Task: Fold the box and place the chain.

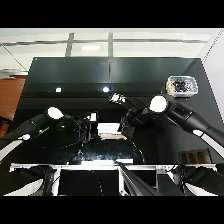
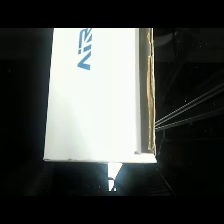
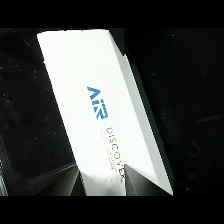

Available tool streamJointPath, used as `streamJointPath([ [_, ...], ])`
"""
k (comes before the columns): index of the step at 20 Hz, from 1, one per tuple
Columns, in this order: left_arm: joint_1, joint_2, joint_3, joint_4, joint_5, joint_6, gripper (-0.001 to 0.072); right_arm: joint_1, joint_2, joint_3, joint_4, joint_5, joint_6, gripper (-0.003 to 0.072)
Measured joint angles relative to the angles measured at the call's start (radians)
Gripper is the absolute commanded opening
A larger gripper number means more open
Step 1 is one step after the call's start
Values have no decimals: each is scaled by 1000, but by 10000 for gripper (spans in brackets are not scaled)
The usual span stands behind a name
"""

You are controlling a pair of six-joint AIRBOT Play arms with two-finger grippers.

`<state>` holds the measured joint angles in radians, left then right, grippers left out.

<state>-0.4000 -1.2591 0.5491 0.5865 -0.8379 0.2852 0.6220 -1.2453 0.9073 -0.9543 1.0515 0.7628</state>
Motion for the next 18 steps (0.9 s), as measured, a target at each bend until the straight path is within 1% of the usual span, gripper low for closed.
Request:
streamJointPath([
  [7, 0, 0, 0, 1, 0, 1, 484, 32, 0, 0, -43, -4, 27, 302],
  [10, 0, 0, 0, 1, -1, 1, 484, 41, 0, 0, -49, -4, 33, 313],
  [18, 0, 0, 0, 1, -1, 0, 484, 45, 0, -1, -53, -3, 37, 311],
])
